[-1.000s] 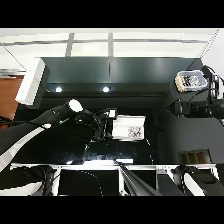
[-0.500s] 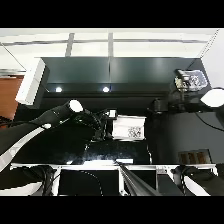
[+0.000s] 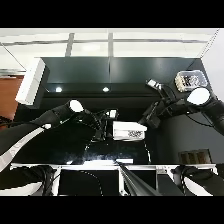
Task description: Fold the box and place the chain.
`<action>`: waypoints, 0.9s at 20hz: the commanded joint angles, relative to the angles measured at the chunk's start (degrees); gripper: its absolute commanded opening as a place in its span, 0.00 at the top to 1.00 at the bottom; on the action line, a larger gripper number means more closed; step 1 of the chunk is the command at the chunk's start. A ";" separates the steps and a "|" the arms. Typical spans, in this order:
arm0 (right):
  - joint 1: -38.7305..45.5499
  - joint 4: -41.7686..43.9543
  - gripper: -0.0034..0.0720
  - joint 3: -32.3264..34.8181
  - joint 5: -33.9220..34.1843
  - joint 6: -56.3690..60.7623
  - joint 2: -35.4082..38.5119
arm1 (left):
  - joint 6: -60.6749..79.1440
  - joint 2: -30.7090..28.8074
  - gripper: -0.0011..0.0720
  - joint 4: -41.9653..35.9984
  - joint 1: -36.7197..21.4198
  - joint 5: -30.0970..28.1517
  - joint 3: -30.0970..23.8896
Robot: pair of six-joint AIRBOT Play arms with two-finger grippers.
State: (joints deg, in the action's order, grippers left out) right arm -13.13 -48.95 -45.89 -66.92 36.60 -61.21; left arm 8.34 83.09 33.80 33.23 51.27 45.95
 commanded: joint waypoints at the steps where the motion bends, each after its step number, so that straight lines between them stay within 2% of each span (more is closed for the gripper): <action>1: -0.22 -1.79 0.11 2.36 -1.66 -5.86 0.70 | 0.00 0.04 0.35 -0.17 0.00 -0.24 0.00; 4: -1.18 2.56 0.11 7.21 4.96 -17.55 0.68 | -0.02 0.04 0.35 -0.15 0.00 0.17 0.00; 6: -2.67 2.49 0.11 8.31 6.45 -21.57 0.68 | -0.02 0.04 0.35 -0.13 0.00 0.20 0.00; 18: -5.20 2.64 0.11 8.04 3.98 -22.62 3.34 | -0.02 0.04 0.35 -0.15 0.00 0.20 0.00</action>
